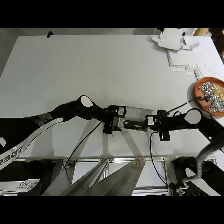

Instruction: Fold the box and place the chain.

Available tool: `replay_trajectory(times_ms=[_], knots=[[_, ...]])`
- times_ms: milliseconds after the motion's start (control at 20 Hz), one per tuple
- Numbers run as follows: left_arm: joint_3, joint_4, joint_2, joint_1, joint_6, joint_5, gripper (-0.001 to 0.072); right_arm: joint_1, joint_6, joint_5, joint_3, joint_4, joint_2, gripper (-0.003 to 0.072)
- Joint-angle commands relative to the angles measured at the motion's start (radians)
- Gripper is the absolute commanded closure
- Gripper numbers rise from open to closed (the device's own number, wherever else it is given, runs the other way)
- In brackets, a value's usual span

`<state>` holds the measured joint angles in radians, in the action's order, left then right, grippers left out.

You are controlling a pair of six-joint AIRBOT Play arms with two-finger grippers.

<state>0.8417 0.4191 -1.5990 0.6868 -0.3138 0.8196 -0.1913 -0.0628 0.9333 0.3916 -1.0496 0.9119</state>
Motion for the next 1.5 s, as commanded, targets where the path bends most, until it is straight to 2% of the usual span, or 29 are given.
replay_trajectory(times_ms=[0,200,350,450,550,650,850,950,1100,1200,1250,1450], knots=[[0.001,0.000,0.000,-0.001,0.000,0.000,0.0503,0.000,0.060,0.063,-0.001,-0.027,-0.133,0.0668],[0.001,0.000,0.000,-0.001,0.000,0.000,0.0503,0.000,0.115,0.099,-0.001,0.035,-0.331,0.0668],[0.001,0.000,0.000,-0.001,0.000,0.000,0.0503,0.000,0.113,0.062,-0.001,0.231,-0.371,0.0668],[0.001,0.000,0.000,-0.001,0.000,0.000,0.0503,-0.021,0.106,0.020,-0.003,0.366,-0.364,0.0668],[0.001,0.000,0.000,-0.001,0.000,0.000,0.0503,-0.086,0.107,-0.057,-0.003,0.432,-0.343,0.0668],[0.001,0.000,0.000,-0.001,0.000,0.000,0.0503,-0.174,0.106,-0.151,-0.003,0.472,-0.304,0.0668],[0.001,0.000,0.000,-0.001,0.000,0.000,0.0503,-0.360,0.108,-0.420,-0.003,0.535,-0.169,0.0668],[0.001,0.000,0.000,-0.001,0.000,0.000,0.0503,-0.398,0.108,-0.485,-0.003,0.534,-0.099,0.0668],[0.001,0.000,0.000,-0.001,0.000,0.000,0.0503,-0.399,0.108,-0.485,-0.003,0.505,-0.024,0.0662],[0.001,0.000,0.000,-0.001,0.000,0.000,0.0503,-0.398,0.108,-0.484,-0.001,0.458,-0.031,0.0529],[0.001,0.000,0.000,-0.001,0.000,0.000,0.0503,-0.396,0.108,-0.476,0.002,0.430,-0.047,0.0498],[0.001,0.000,0.000,-0.001,0.000,0.000,0.0503,-0.299,0.113,-0.291,0.015,0.266,-0.196,0.0499]])
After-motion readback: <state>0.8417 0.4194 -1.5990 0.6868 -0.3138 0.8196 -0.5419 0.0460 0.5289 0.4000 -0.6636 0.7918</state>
